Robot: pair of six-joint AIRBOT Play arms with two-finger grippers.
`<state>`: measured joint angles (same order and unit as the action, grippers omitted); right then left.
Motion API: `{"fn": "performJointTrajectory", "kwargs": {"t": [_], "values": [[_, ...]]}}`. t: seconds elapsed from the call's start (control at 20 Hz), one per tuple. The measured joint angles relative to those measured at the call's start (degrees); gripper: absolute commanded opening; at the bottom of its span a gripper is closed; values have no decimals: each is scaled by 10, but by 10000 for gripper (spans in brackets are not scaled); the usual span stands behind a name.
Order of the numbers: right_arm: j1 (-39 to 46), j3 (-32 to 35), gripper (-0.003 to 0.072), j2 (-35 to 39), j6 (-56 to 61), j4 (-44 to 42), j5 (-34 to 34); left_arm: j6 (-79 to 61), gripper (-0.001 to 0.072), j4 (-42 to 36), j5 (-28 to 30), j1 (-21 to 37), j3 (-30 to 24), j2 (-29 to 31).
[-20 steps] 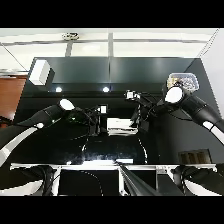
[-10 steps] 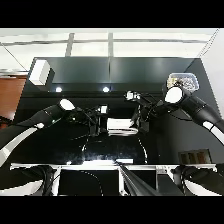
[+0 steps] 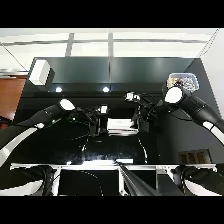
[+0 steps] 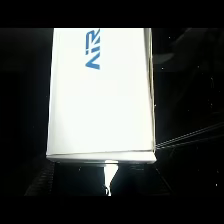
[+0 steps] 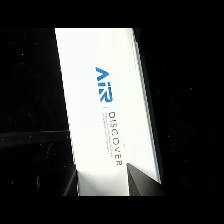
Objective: Fold the box and place the chain.
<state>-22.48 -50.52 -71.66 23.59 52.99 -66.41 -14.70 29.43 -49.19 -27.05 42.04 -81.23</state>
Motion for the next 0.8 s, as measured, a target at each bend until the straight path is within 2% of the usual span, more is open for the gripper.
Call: {"fn": "performJointTrajectory", "kwargs": {"t": [0.5,0.65,0.7,0.75,0.8], "values": [[0,-3,411,1,3,-1,10,0,332,1,0,0,0,0],[9,-21,400,13,44,-3,-8,-1,332,1,1,0,0,0],[17,-25,164,19,73,-5,-17,-1,332,1,1,0,0,0],[26,-28,12,26,110,-7,-28,-1,332,1,1,0,0,0],[38,-29,9,30,157,-12,-41,-1,332,1,1,0,0,0]]}}
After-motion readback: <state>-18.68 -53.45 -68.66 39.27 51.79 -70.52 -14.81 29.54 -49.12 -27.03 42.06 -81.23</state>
